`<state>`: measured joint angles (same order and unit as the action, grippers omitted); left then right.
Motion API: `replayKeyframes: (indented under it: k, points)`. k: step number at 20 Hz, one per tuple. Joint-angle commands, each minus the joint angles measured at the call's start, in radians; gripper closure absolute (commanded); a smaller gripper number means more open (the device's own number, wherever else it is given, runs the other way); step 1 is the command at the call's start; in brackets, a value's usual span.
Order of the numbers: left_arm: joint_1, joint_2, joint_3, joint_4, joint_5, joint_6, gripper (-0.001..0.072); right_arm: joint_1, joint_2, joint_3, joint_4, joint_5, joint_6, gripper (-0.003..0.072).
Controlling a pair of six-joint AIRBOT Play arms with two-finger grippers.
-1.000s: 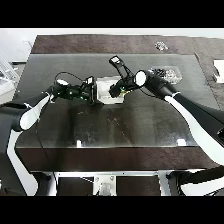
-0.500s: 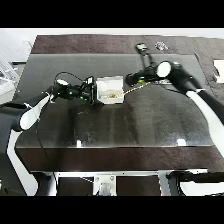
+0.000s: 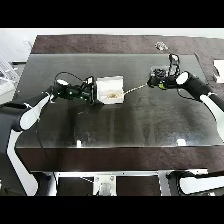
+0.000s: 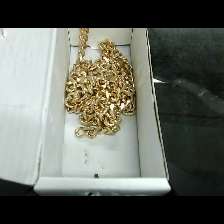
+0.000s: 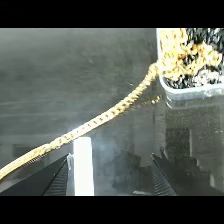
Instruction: Fold the box and place the chain.
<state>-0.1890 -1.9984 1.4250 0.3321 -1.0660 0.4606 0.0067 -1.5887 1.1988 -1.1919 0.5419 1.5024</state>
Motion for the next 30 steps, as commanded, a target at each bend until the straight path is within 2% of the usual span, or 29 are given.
replayKeyframes:
  k: [1, 3, 4, 5, 10, 11, 14, 15, 17, 18, 22, 30]
  points:
    - [0.001, 0.000, 0.000, 0.000, 0.000, 0.000, 0.0171, -0.009, -0.088, 0.008, 0.059, -0.074, 0.005, 0.0101]
    - [0.001, 0.000, 0.000, 0.000, 0.000, 0.000, 0.0171, -0.009, -0.120, 0.020, 0.068, -0.113, 0.008, 0.0120]
    - [0.001, 0.000, 0.000, 0.000, 0.000, 0.000, 0.0171, -0.009, -0.135, 0.031, 0.079, -0.120, 0.008, 0.0258]
    - [0.001, 0.000, 0.000, 0.000, 0.000, 0.000, 0.0171, -0.009, -0.149, 0.045, 0.089, -0.124, 0.008, 0.0300]
    - [0.001, 0.000, 0.000, 0.000, 0.000, 0.000, 0.0171, -0.010, -0.214, 0.124, 0.119, -0.123, 0.008, 0.0286]
    - [0.001, 0.000, 0.000, 0.000, 0.000, 0.000, 0.0171, -0.010, -0.223, 0.136, 0.119, -0.124, 0.008, 0.0262]
    - [0.001, 0.000, 0.000, 0.000, 0.000, 0.000, 0.0170, -0.010, -0.242, 0.167, 0.126, -0.124, 0.009, 0.0272]
    - [0.001, 0.000, 0.000, 0.000, 0.000, 0.000, 0.0171, -0.010, -0.248, 0.174, 0.141, -0.124, 0.008, 0.0353]
    - [0.001, 0.000, 0.000, 0.000, 0.000, 0.000, 0.0171, -0.010, -0.259, 0.183, 0.146, -0.123, 0.008, 0.0468]
    - [0.001, 0.000, 0.000, 0.000, 0.000, 0.000, 0.0171, -0.010, -0.259, 0.182, 0.144, -0.123, 0.005, 0.0673]
    - [0.001, 0.000, 0.000, 0.000, 0.000, 0.000, 0.0171, 0.012, -0.186, 0.182, 0.140, -0.089, -0.002, 0.0675]
    - [0.001, 0.000, 0.000, 0.000, 0.000, 0.000, 0.0171, 0.153, 0.190, 0.182, 0.125, -0.077, -0.120, 0.0676]
